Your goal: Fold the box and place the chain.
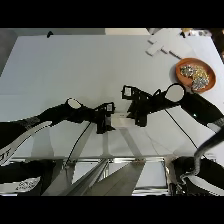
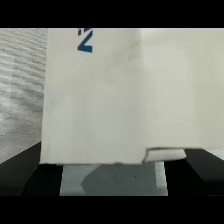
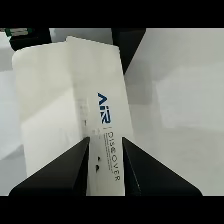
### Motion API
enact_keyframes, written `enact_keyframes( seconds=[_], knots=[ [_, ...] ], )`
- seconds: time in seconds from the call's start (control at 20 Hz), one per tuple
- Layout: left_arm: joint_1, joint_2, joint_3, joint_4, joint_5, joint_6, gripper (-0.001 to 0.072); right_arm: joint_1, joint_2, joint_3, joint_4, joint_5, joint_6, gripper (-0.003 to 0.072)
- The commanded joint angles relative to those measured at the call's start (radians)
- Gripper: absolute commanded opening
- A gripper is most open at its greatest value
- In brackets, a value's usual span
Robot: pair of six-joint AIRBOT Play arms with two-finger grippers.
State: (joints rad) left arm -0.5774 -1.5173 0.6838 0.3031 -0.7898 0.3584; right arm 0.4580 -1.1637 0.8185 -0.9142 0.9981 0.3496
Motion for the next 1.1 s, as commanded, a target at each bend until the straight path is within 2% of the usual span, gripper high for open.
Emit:
enact_keyframes(
  seconds=[0.0,0.35,0.65,0.95,1.05],
  knots=[
    [0.000,0.001,0.000,0.001,0.000,0.000,0.0134,0.005,-0.001,-0.003,0.006,0.037,-0.011,0.0240],
    [0.000,0.001,0.000,0.000,0.000,0.000,0.0134,0.032,-0.001,-0.003,0.045,0.071,-0.041,0.0242],
    [0.000,0.001,0.000,0.000,0.000,0.000,0.0134,0.040,-0.001,-0.003,-0.011,-0.020,-0.019,0.0245],
    [0.000,0.001,0.000,0.000,0.000,0.000,0.0134,0.041,-0.001,-0.003,-0.055,-0.010,0.010,0.0217],
    [0.000,0.001,0.000,0.001,0.000,0.000,0.0134,0.041,-0.001,-0.003,-0.037,0.044,0.007,0.0221]
  ],
)
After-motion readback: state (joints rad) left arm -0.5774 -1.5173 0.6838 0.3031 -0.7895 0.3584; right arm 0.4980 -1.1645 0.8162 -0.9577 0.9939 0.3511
